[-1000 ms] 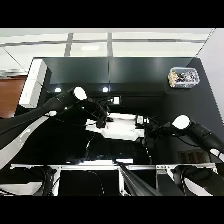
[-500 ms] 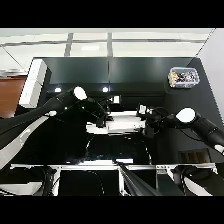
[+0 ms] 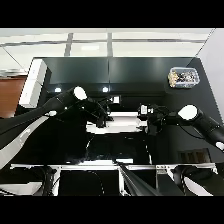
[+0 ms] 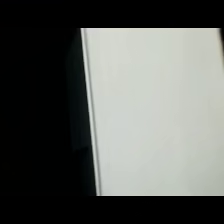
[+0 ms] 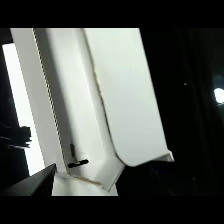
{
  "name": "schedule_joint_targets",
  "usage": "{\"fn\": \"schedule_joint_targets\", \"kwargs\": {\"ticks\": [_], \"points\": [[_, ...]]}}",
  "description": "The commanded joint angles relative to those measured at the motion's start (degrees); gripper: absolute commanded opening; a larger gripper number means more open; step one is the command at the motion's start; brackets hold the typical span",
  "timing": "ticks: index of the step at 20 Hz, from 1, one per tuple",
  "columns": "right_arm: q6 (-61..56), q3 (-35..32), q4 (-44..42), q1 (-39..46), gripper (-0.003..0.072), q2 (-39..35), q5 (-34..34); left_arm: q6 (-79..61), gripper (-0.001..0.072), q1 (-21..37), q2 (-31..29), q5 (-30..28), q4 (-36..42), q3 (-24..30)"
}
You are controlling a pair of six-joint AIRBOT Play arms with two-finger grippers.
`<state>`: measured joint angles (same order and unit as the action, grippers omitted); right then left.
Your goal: Fold the box and place the chain.
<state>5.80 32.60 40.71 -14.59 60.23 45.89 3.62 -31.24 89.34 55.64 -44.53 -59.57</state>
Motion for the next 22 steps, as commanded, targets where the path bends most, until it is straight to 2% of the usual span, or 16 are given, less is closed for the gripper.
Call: {"fn": "schedule_joint_targets", "kwargs": {"ticks": [1, 12, 22], "points": [[3.6, -0.4, -4.7, 0.0, 0.0701, 1.7, 3.1, 0.0, 0.0027, 0.0, 0.0, -0.1, 0.1, -0.1], [10.6, -0.9, -6.7, -0.1, 0.07, 9.4, 2.9, 0.0, 0.0027, 0.0, 0.0, 0.0, 0.0, -0.1], [12.5, -0.9, -6.7, -0.2, 0.07, 11.1, 0.9, 0.0, 0.0027, 0.0, 0.0, 0.1, 0.0, -0.1]]}}
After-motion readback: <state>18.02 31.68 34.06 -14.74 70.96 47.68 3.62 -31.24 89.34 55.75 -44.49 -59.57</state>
